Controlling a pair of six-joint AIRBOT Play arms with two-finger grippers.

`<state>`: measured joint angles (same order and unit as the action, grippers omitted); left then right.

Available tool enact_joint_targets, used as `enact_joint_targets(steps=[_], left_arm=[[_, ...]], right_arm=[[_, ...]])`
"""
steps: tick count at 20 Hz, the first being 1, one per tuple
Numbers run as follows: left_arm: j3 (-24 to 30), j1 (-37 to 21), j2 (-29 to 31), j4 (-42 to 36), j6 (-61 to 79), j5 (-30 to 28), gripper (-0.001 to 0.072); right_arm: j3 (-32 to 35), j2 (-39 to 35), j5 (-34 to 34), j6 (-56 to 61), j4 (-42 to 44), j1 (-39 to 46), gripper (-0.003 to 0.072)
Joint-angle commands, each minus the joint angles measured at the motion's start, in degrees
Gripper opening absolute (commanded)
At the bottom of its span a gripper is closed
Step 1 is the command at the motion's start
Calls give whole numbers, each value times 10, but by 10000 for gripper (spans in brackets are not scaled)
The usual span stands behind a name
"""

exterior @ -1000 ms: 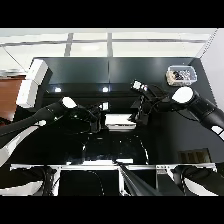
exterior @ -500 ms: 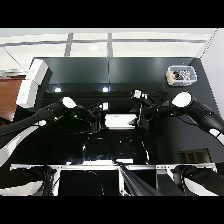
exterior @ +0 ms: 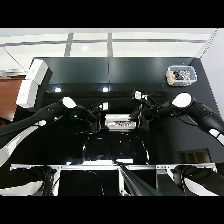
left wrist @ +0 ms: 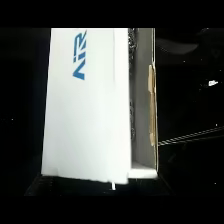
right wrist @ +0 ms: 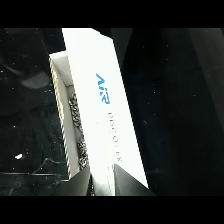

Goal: Fold the box and place the chain.

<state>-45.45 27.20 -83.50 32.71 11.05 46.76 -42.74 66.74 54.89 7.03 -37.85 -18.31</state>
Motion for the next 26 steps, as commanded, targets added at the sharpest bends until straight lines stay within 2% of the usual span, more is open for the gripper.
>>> enact_joint_targets(steps=[1,2,4,13,14,26], left_arm=[[0,0,0,0,0,0,420],[0,0,0,0,0,0,420],[0,0,0,0,0,0,420],[0,0,0,0,0,0,420],[0,0,0,0,0,0,420],[0,0,0,0,0,0,420]], right_arm=[[3,1,6,2,-1,0,143],[3,2,6,2,-1,0,185],[3,3,6,2,-1,0,214],[3,3,8,3,-2,0,218],[3,3,8,3,-2,0,279],[4,4,11,9,-3,0,274]])
